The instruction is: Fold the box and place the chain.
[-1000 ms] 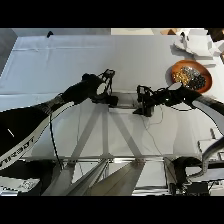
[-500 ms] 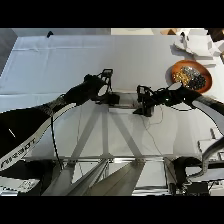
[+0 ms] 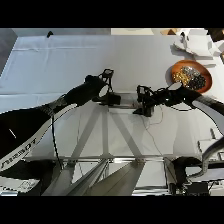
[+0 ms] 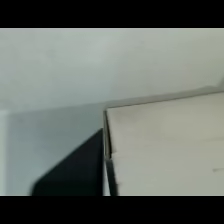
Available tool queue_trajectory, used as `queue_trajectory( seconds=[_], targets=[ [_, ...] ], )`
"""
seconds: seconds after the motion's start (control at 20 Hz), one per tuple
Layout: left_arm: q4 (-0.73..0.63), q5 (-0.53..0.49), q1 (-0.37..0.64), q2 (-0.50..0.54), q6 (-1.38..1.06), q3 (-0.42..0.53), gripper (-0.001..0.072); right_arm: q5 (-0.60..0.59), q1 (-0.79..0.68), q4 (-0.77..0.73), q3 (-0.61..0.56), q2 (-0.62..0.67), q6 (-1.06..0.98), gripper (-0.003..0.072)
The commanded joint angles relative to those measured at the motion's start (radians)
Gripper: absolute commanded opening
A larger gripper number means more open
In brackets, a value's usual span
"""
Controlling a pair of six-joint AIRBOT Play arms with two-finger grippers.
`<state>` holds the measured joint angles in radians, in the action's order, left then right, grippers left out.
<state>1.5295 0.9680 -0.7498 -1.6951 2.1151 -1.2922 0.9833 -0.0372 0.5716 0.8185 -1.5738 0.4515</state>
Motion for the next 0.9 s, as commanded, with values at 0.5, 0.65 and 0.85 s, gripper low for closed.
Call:
queue_trajectory(
  seconds=[0.5, 0.65, 0.85],
  targets=[
    [-0.178, -0.022, 0.035, 0.016, -0.058, 0.0, 0.0423, -0.003, 0.0, 0.004, 0.0, 0.0, 0.002, 0.0435],
    [-0.338, 0.0, 0.074, 0.064, -0.333, 0.0, 0.0423, -0.003, 0.0, 0.003, 0.0, 0.0, 0.002, 0.0435],
    [-0.475, 0.195, 0.181, 0.133, -0.645, 0.0, 0.042, -0.002, 0.0, 0.004, 0.0, 0.0, 0.002, 0.0435]
  ],
)
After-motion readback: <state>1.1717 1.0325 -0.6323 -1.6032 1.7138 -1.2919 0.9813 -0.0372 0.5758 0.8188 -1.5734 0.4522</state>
